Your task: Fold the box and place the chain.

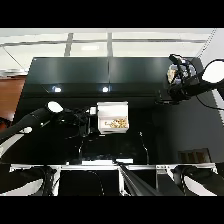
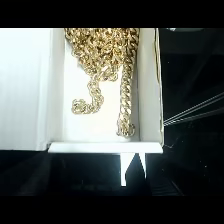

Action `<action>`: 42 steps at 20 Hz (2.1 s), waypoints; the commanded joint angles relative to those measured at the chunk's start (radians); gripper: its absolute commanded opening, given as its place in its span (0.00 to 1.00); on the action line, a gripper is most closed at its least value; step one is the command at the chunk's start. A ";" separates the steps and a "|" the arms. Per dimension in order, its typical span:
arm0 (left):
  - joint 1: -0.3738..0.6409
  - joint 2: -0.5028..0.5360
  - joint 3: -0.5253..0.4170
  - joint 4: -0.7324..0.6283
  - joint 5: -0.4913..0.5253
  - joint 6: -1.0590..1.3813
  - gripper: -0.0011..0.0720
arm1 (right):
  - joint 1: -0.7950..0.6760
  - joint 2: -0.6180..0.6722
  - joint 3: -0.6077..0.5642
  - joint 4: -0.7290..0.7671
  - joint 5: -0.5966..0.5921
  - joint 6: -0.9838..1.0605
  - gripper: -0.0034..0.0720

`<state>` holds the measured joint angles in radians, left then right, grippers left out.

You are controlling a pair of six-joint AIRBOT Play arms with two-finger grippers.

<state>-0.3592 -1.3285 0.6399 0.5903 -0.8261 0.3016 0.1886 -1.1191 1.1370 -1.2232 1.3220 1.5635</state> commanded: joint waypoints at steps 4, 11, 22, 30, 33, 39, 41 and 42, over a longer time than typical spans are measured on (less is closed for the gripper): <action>-0.042 -0.001 0.001 -0.052 0.058 0.002 0.98 | 0.000 -0.001 0.000 0.027 -0.025 0.000 0.42; -0.054 -0.001 0.001 -0.052 0.086 0.002 0.68 | 0.087 -0.036 -0.080 0.127 -0.414 -0.032 0.98; -0.053 -0.001 0.001 -0.052 0.085 0.002 0.68 | 0.131 -0.229 -0.079 0.190 -0.655 -0.194 0.98; -0.053 -0.001 0.001 -0.052 0.086 0.002 0.68 | 0.132 -0.232 -0.079 0.382 -0.369 -0.655 0.98; -0.053 -0.001 0.001 -0.052 0.086 0.002 0.68 | 0.158 -0.232 -0.079 0.386 -0.354 -0.883 0.98; -0.054 -0.001 0.001 -0.053 0.085 0.002 0.68 | 0.220 -0.232 -0.081 0.530 -0.272 -1.204 0.98; -0.054 -0.001 0.001 -0.053 0.085 0.002 0.68 | 0.221 -0.232 -0.098 0.535 -0.265 -1.238 0.98; -0.054 -0.001 0.001 -0.053 0.085 0.002 0.68 | 0.221 -0.232 -0.108 0.535 -0.251 -1.246 0.98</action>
<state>-0.4126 -1.3293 0.6403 0.5377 -0.7406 0.3035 0.3992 -1.3506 1.0447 -0.7193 1.0309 0.4259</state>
